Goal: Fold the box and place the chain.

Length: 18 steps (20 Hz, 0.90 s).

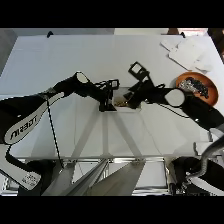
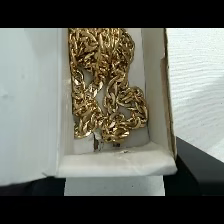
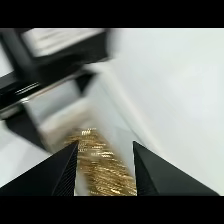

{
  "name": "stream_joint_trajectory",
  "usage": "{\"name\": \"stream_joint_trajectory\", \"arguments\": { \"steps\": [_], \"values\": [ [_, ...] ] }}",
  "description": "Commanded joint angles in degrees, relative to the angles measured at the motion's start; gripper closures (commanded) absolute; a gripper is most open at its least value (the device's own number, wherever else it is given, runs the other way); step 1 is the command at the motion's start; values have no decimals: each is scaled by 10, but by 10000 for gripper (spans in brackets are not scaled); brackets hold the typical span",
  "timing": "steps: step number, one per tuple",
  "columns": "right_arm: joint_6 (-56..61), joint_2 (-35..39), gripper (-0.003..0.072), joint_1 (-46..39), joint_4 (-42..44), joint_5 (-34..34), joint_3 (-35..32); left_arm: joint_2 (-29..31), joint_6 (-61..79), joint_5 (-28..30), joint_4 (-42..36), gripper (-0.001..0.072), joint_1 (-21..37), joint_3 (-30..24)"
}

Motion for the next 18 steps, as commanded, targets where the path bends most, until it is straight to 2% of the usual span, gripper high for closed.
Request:
{"name": "stream_joint_trajectory", "arguments": {
  "steps": [1,4,6,12,13,15,18],
  "values": [
    [26,62,312,-78,-42,62,0,0,0,0,0,375,0,0],
    [21,72,327,-158,-129,150,0,0,0,0,0,375,0,0],
    [-38,52,326,-200,-156,194,0,0,0,0,0,375,0,0],
    [-337,-49,306,-196,-156,189,0,0,0,0,0,375,0,0],
    [-339,-69,280,-195,-155,179,0,0,0,0,0,375,0,0],
    [-339,-106,280,-195,-155,165,5,0,0,0,0,375,0,0],
    [-332,-166,281,-186,-139,195,49,0,0,0,0,375,0,0]
  ]
}}
